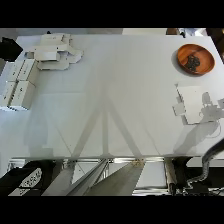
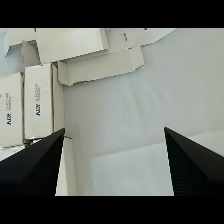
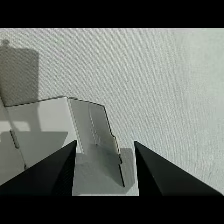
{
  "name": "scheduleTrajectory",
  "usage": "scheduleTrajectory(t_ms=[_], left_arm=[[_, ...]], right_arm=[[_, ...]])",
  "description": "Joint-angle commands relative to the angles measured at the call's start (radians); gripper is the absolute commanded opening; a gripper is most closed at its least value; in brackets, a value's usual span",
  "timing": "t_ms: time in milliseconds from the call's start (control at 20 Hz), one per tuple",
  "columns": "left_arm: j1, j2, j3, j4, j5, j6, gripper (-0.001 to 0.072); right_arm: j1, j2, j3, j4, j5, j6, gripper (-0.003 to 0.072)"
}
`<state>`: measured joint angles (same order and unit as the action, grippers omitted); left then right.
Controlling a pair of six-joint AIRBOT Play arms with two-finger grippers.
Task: Fold the box and place the chain.
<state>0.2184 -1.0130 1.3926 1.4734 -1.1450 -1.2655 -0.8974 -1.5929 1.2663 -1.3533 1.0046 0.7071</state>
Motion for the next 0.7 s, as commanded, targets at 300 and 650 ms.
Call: scheduleTrajectory(t_ms=[300,650], left_arm=[[0.001,-0.001,0.001,0.0,0.0,0.001,0.072],[0.001,-0.001,0.001,0.0,0.0,0.0,0.072]], right_arm=[[0.0,-0.001,0.001,0.0,0.011,-0.006,0.0409],[0.0,-0.001,0.001,0.003,0.074,-0.026,0.014]])
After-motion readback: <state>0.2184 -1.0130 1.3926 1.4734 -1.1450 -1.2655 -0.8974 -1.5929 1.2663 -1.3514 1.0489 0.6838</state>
